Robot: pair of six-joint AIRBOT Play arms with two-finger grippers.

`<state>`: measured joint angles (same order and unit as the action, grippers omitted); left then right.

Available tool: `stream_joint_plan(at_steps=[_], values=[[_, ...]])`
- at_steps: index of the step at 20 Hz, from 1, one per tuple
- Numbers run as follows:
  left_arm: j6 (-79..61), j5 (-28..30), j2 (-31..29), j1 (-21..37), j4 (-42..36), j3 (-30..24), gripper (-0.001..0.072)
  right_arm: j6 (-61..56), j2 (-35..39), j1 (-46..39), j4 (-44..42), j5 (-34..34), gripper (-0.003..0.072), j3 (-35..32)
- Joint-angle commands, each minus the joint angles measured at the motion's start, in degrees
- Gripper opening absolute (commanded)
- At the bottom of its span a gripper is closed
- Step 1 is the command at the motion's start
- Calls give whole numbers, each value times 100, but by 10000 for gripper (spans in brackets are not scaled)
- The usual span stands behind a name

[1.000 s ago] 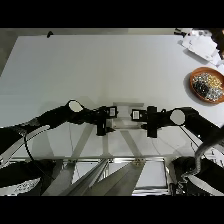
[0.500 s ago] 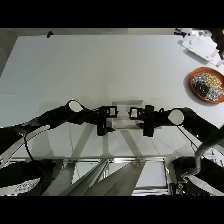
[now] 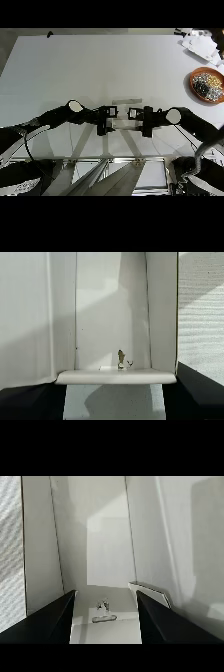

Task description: Fold the box and place the chain.

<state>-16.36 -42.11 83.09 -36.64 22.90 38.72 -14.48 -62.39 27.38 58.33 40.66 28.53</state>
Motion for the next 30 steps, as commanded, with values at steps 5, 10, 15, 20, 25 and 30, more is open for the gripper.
stream_joint_plan(at_steps=[5, 10, 15, 20, 25, 30], values=[[4, -11, -2, 0, 2, 0, 335, -4, 107, 0, -9, 28, 510, -2], [4, -11, -2, 0, 2, 0, 335, -59, 1123, -387, 37, 623, 70, -2], [4, -11, -2, 0, 2, 0, 335, -1744, 2199, -1191, 404, 1849, 10, -2], [4, -11, -2, 0, 2, 0, 335, -4876, 2409, -2490, 1088, 2378, 9, -2], [4, -11, -2, 0, 2, 0, 335, -5333, 2253, -3167, 1237, 2594, 10, -79], [4, -13, -2, 0, 2, 0, 335, -5458, 1298, -3167, 1003, 2398, 10, -179]])
